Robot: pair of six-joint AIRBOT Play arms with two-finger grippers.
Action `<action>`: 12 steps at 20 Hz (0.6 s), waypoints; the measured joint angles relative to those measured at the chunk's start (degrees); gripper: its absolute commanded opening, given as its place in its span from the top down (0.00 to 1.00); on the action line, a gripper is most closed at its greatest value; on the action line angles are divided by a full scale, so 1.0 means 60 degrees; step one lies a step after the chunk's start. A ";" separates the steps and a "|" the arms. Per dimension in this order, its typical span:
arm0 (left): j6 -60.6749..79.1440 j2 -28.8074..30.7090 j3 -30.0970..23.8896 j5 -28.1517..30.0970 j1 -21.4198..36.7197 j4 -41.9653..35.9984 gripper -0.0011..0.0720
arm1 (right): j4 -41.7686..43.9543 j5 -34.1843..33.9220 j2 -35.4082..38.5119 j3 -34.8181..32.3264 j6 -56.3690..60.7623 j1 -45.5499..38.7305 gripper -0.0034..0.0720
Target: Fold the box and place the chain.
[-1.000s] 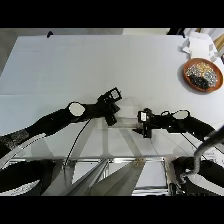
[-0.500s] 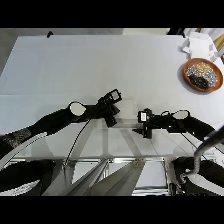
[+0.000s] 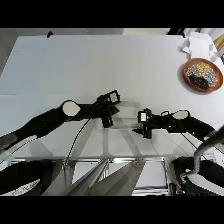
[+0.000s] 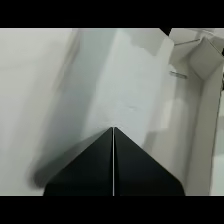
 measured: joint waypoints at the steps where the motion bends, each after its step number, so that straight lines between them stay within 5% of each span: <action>1: -0.0025 0.0328 0.0000 -0.0168 0.0189 0.0390 0.97 | 0.0000 0.0000 0.0000 0.0000 0.0004 0.0000 0.46; 4: -0.0018 0.1253 -0.0004 -0.1541 0.0772 0.1723 0.76 | 0.0007 -0.0004 0.0000 0.0000 0.0025 0.0000 0.46; 6: -0.0011 0.1596 -0.0076 -0.2626 0.1093 0.2495 0.72 | 0.0015 -0.0004 0.0000 0.0000 0.0025 0.0000 0.46; 12: 0.1162 0.1450 -0.1009 -0.3541 0.1472 0.2896 0.70 | 0.0018 -0.0004 0.0000 0.0000 0.0025 0.0000 0.46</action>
